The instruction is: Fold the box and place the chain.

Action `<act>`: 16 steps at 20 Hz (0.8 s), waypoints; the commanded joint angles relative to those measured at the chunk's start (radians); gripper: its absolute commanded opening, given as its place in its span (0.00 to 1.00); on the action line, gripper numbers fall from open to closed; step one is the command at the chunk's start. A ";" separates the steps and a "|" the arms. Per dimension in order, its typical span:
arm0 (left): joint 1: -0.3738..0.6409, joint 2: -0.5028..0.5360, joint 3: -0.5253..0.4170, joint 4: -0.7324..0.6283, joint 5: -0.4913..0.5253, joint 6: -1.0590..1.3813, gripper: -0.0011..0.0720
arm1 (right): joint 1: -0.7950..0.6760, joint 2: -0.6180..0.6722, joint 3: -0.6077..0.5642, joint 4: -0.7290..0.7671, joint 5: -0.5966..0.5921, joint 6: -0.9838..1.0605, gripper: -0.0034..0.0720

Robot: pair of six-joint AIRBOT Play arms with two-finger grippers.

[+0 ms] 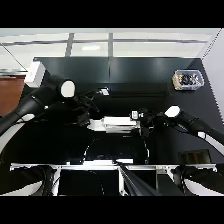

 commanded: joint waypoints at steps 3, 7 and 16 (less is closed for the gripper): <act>0.047 0.119 -0.150 -0.359 0.016 -0.169 0.04 | 0.001 0.000 0.000 0.001 -0.003 0.010 0.68; 0.044 0.276 -0.449 -0.548 0.400 -0.153 0.04 | 0.001 0.000 0.000 0.005 -0.003 0.017 0.68; 0.042 0.092 -0.406 -0.983 0.700 0.251 0.04 | 0.001 -0.001 0.000 0.005 -0.003 0.024 0.68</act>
